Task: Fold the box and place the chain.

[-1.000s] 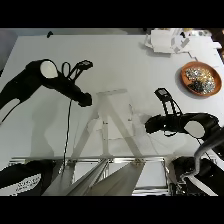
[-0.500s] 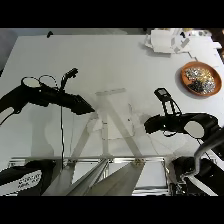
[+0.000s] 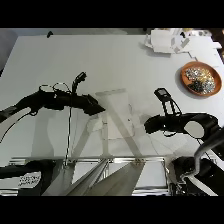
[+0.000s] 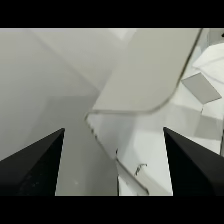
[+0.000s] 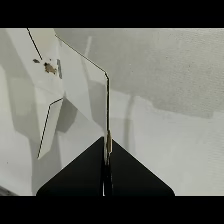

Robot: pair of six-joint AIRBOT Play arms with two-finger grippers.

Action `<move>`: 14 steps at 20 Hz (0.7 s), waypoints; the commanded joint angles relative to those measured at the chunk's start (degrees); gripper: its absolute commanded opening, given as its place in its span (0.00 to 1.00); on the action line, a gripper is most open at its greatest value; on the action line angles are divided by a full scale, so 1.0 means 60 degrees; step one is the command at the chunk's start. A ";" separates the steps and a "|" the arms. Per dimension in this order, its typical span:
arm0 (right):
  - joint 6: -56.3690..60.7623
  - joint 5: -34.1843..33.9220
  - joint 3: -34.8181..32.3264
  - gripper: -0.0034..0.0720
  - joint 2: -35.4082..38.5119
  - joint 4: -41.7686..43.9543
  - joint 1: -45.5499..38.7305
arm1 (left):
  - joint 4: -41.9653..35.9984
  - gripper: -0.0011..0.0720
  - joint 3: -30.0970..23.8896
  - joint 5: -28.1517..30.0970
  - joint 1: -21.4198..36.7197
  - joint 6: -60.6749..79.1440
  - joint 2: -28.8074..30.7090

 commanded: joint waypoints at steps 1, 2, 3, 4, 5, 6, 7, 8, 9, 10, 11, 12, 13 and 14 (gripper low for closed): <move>0.0004 0.0087 -0.0007 0.07 0.0007 0.0000 0.0011 | -0.0419 0.95 0.0517 0.0098 -0.0532 0.0335 -0.0605; 0.0004 0.0106 -0.0004 0.07 0.0007 0.0000 0.0011 | -0.0382 0.91 0.0616 0.0091 -0.0659 0.0353 -0.0703; 0.0004 0.0135 -0.0004 0.07 0.0007 0.0000 0.0011 | -0.0168 0.86 0.0670 0.0084 -0.0758 0.0379 -0.0761; 0.0004 0.0189 -0.0007 0.07 0.0007 0.0000 0.0011 | 0.0178 0.82 0.0678 0.0073 -0.0787 0.0393 -0.0772; 0.0004 0.0233 -0.0004 0.07 0.0007 0.0000 0.0011 | 0.0521 0.76 0.0678 -0.0069 -0.0776 0.0390 -0.0772; 0.0004 0.0237 -0.0004 0.07 0.0007 -0.0004 0.0011 | 0.0750 0.72 0.0678 -0.0237 -0.0721 0.0382 -0.0772; 0.0004 0.0215 -0.0004 0.07 0.0007 -0.0004 0.0011 | 0.0878 0.65 0.0678 -0.0350 -0.0667 0.0393 -0.0769; 0.0004 0.0200 -0.0007 0.07 0.0007 -0.0004 0.0011 | 0.0911 0.55 0.0678 -0.0386 -0.0627 0.0404 -0.0772; 0.0004 0.0200 -0.0007 0.07 0.0007 -0.0004 0.0011 | 0.0896 0.42 0.0678 -0.0404 -0.0627 0.0510 -0.0769; 0.0004 0.0200 -0.0007 0.07 0.0007 -0.0004 0.0011 | 0.0878 0.30 0.0678 -0.0401 -0.0630 0.0645 -0.0769; 0.0004 0.0200 -0.0004 0.07 0.0007 -0.0004 0.0011 | 0.0867 0.27 0.0678 -0.0404 -0.0641 0.0925 -0.0758; 0.0004 0.0200 -0.0004 0.07 0.0007 -0.0004 0.0011 | 0.0867 0.13 0.0678 -0.0430 -0.0648 0.1242 -0.0736; 0.0004 0.0204 -0.0004 0.07 0.0007 0.0000 0.0011 | 0.0874 0.04 0.0678 -0.0488 -0.0648 0.1628 -0.0707; 0.0004 0.0200 -0.0004 0.09 0.0007 0.0007 0.0011 | 0.0889 0.02 0.0678 -0.0488 -0.0648 0.1927 -0.0641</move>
